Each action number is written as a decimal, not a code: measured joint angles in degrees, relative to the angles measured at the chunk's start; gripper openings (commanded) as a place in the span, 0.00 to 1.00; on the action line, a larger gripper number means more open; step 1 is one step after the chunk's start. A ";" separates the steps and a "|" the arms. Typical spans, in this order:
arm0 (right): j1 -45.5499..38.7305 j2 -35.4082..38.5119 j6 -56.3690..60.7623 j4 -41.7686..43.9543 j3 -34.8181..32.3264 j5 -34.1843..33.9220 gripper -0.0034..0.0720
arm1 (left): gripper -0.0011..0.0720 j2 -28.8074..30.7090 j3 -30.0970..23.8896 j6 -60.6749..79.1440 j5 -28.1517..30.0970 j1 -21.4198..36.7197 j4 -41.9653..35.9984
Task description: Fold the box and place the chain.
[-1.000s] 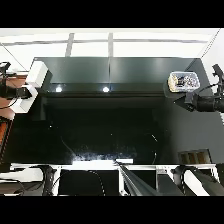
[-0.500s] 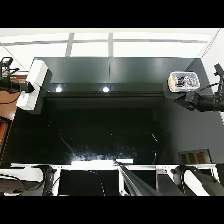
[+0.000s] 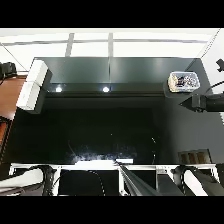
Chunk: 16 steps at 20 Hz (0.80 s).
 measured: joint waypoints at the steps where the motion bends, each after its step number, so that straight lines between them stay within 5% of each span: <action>1: 0.37 1.36 -0.13 -1.38 -0.11 0.22 0.06 | 0.05 3.45 -2.82 -1.11 0.83 -1.92 -0.15; 3: 2.03 5.09 -1.44 -2.45 -1.73 -3.21 0.06 | 0.05 11.96 -11.41 -2.54 4.61 -7.34 -0.92; 9: 9.16 10.99 -13.31 -3.98 -15.13 -27.17 0.06 | 0.05 38.16 -44.59 -2.86 27.15 -27.47 -1.79; 12: 10.27 11.10 -15.34 -4.83 -20.50 -35.76 0.06 | 0.05 43.91 -53.07 -3.34 32.70 -31.80 -1.51; 16: 10.82 11.21 -16.39 -5.55 -23.08 -39.45 0.06 | 0.05 46.49 -57.05 -3.54 35.34 -33.90 -2.16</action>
